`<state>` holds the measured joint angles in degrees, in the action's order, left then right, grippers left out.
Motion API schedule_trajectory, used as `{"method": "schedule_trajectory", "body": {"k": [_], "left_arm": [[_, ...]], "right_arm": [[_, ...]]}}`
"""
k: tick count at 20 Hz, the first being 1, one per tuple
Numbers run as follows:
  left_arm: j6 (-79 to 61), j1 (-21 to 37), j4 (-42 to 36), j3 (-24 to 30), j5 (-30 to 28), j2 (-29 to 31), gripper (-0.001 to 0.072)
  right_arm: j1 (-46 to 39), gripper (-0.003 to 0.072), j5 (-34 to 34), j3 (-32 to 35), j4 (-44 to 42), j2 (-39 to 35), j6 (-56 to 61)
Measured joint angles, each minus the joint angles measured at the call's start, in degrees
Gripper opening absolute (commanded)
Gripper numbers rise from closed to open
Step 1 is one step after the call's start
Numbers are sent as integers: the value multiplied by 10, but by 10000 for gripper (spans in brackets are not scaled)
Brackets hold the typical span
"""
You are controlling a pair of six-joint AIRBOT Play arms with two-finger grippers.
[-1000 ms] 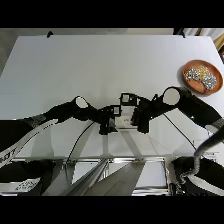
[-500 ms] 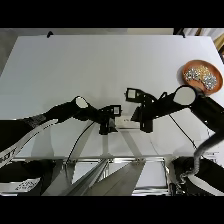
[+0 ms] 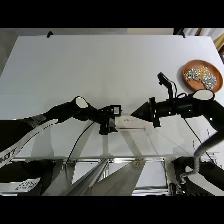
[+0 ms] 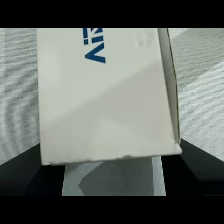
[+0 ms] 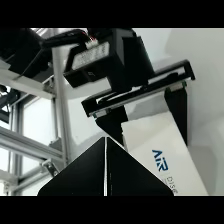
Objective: Fold the box and place the chain.
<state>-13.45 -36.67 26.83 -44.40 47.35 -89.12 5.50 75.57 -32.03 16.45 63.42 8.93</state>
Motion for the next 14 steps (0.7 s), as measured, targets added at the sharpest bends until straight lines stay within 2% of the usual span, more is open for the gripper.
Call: {"method": "schedule_trajectory", "body": {"k": [8, 14], "left_arm": [[0, 0, 0, 0, 0, 0, 334], [0, 0, 0, 0, 0, 0, 334]], "right_arm": [[68, 15, -105, 33, 2, 32, -16], [84, 11, -120, 36, 13, 62, -23]]}}
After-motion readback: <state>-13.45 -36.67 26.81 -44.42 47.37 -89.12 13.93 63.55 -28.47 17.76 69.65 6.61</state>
